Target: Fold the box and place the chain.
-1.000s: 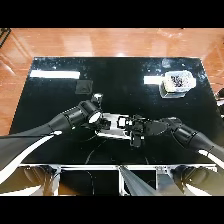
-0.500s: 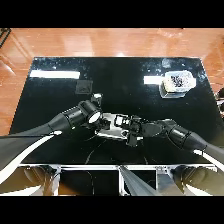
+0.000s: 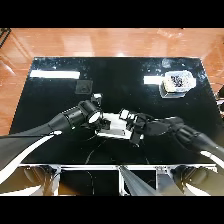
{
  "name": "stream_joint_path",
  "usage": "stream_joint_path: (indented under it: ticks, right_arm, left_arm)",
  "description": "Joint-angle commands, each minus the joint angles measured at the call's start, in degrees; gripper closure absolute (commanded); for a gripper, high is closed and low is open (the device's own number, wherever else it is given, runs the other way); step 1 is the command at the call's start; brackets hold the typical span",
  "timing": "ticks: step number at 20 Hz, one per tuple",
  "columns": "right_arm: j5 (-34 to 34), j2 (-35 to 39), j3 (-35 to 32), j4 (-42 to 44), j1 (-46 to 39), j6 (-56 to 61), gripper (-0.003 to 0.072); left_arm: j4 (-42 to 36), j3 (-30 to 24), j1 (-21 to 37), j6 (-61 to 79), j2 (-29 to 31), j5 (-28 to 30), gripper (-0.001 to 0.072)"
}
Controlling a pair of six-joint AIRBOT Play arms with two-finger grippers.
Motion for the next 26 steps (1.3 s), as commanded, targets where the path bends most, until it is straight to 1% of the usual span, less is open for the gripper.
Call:
stream_joint_path:
  ticks: [1,3,4,6,8,10,12,15,17,20,24,26]
  right_arm:
    - [-13.0,7.8,0.1,-3.9,-9.4,15.7,0.0664]
    - [-22.5,11.8,0.1,-0.6,-20.1,20.7,0.0665]
    - [-26.0,12.7,0.0,1.5,-25.9,23.6,0.0664]
    - [-31.9,13.0,0.0,6.5,-37.3,24.8,0.0664]
    - [-32.3,13.0,-0.2,7.2,-44.9,28.4,0.0664]
    - [-31.1,12.1,-1.5,7.2,-48.1,32.6,0.0664]
    - [-30.9,9.6,-3.8,8.2,-47.0,35.5,0.0664]
    - [-31.2,4.0,-6.6,8.3,-41.4,38.8,0.0664]
    - [-28.3,1.0,-6.6,9.4,-37.8,40.5,0.0664]
    - [-22.6,-2.4,-6.6,13.5,-32.3,41.1,0.0665]
    - [-18.0,-7.1,-6.6,17.0,-25.0,41.1,0.0665]
    - [-16.3,-8.2,-6.6,20.1,-22.9,41.1,0.0664]
  left_arm:
    - [0.0,0.0,0.0,-1.2,0.0,1.6,0.0681]
    - [0.2,0.0,0.2,-1.1,0.2,1.5,0.0681]
    - [0.2,0.0,0.3,-1.1,0.2,1.5,0.0681]
    - [-0.1,0.0,0.7,-1.1,0.2,1.6,0.0681]
    - [-0.9,0.0,0.9,0.4,0.2,1.6,0.0681]
    - [-0.9,0.0,0.9,0.8,0.2,1.5,0.0681]
    - [-0.9,0.0,0.9,0.8,0.2,1.5,0.0681]
    - [-0.9,0.0,0.8,1.9,0.2,0.4,0.0683]
    - [-0.9,0.0,0.9,1.8,0.2,0.2,0.0682]
    - [-1.6,0.0,0.9,1.8,0.2,1.3,0.0683]
    - [-1.5,0.0,0.9,1.8,0.2,1.3,0.0683]
    - [-2.1,0.0,0.9,1.8,0.2,1.4,0.0682]
